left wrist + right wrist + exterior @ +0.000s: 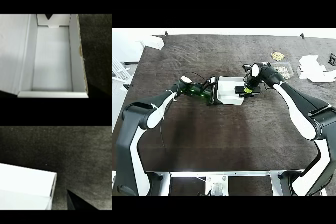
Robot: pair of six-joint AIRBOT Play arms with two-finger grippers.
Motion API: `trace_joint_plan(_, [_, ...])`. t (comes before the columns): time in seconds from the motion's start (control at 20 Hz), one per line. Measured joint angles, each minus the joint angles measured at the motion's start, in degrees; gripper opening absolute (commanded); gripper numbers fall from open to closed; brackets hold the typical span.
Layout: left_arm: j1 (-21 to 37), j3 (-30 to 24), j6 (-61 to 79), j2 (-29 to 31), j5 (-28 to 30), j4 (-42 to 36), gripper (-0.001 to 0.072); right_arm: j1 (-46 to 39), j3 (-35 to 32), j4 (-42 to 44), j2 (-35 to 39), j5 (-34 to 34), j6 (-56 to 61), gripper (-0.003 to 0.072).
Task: Fold the box and place the chain.
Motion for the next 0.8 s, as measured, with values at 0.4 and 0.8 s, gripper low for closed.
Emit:
trace_joint_plan(0.4, [0.04,0.00,-0.02,0.00,0.26,0.07,0.0351,1.31,0.79,-1.46,-0.07,0.57,2.58,0.0274])
trace_joint_plan(0.8, [0.07,0.02,-0.04,0.00,0.35,0.07,0.0350,2.99,0.81,-1.57,-0.07,0.70,4.33,0.0142])
